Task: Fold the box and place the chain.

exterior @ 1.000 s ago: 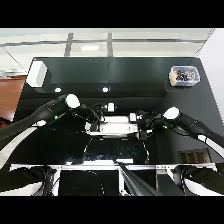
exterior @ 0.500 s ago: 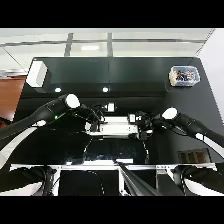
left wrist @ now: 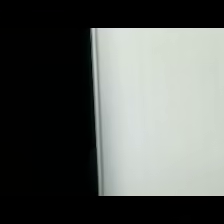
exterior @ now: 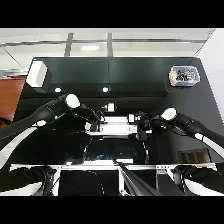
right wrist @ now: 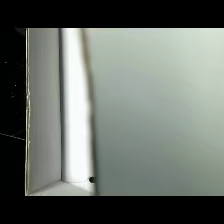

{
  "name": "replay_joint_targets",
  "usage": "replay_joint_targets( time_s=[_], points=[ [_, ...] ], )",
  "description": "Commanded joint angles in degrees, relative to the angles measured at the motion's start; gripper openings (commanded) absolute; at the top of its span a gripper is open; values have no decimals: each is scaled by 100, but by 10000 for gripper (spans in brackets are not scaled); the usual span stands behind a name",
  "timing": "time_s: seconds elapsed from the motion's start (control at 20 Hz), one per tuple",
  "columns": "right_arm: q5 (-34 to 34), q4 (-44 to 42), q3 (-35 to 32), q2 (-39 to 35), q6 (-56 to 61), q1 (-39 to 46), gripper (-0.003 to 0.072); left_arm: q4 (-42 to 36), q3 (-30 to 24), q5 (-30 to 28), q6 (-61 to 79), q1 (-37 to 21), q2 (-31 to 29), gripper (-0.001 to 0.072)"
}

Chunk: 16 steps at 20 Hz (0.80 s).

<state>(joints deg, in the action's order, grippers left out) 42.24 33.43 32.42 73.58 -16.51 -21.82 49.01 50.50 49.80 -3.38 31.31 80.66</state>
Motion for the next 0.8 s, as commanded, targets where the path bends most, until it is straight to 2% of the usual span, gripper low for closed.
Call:
replay_joint_targets(
  time_s=[0.0, 0.25, 0.4, 0.75],
  points=[
    [-70, 162, -4, 9, 70, -57, 705, 0, 7, -4, 0, 2, 4, 27],
    [-131, 111, -4, 9, 116, -44, 704, 0, 7, 24, -2, 4, 4, 27],
    [308, 120, -4, 0, -70, 157, 704, 0, 7, 35, -2, 4, 4, 27],
    [98, 85, -2, 0, 127, 164, 704, 0, 7, 31, -2, 4, 4, 27]
  ],
)
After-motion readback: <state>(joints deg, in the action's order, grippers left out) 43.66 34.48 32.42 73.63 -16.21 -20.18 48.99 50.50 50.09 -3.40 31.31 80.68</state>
